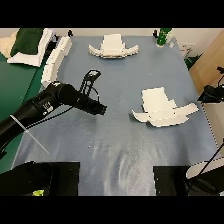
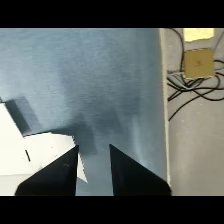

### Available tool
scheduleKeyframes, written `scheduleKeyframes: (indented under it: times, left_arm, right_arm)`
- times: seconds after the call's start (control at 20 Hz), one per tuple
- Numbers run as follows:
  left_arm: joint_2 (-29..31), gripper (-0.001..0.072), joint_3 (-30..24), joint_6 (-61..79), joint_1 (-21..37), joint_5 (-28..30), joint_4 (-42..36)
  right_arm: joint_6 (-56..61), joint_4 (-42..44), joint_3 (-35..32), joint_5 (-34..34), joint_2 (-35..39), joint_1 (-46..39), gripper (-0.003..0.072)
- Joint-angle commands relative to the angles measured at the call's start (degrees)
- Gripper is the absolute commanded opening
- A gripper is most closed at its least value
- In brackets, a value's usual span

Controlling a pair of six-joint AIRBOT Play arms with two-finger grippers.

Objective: Fold the box.

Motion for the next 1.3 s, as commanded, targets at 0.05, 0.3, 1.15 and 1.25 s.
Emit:
scheduleKeyframes:
  times: [0.05,0.3,1.15,1.25]
  left_arm:
    - [-0.04,0.0015,0.00,0.00,-0.02,0.48,-0.11]
    - [-0.04,0.0015,0.00,0.00,-0.02,2.62,-0.09]
    - [-0.04,0.0015,0.00,0.02,0.00,2.58,-0.09]
    - [-0.04,0.0016,0.00,0.02,0.00,2.40,-0.09]
  right_arm:
    - [-6.10,8.04,2.10,-4.87,-5.29,-1.22,0.0307]
    - [-6.05,7.76,2.10,-7.41,-5.31,-1.20,0.0306]
    - [5.09,8.63,-13.70,-3.30,7.89,10.14,0.0003]
    - [8.87,7.76,-18.08,1.03,13.81,16.13,0.0002]
